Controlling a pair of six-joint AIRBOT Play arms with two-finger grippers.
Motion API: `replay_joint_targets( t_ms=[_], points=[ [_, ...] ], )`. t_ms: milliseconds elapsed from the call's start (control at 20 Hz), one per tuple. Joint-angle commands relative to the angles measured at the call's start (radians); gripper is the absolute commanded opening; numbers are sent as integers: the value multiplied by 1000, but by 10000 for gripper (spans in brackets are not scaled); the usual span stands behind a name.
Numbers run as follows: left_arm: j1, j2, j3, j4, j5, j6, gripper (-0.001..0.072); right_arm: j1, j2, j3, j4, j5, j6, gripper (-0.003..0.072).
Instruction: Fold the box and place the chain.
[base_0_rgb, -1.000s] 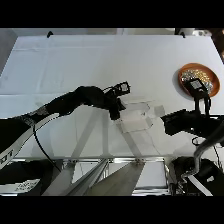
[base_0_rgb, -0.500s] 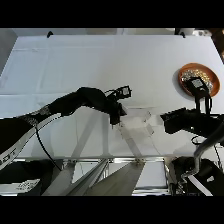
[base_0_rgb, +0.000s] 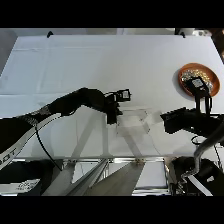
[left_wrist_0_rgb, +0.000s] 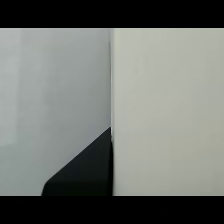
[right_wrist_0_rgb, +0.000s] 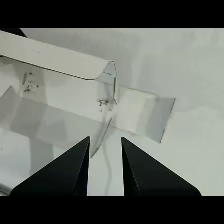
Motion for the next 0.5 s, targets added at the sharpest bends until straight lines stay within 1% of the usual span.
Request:
replay_joint_targets(
  t_ms=[0, 200, 450],
  points=[
    [38, 0, 0, 130, 51, 9, 10, 1, 1, 0, 0, 0, 0, 219],
    [101, 0, 0, 132, 117, 9, 6, 1, 1, 0, 0, -1, 0, 219],
    [99, -1, 0, 128, 127, 9, 8, 1, 1, 0, 0, -27, 0, 219]
  ],
)
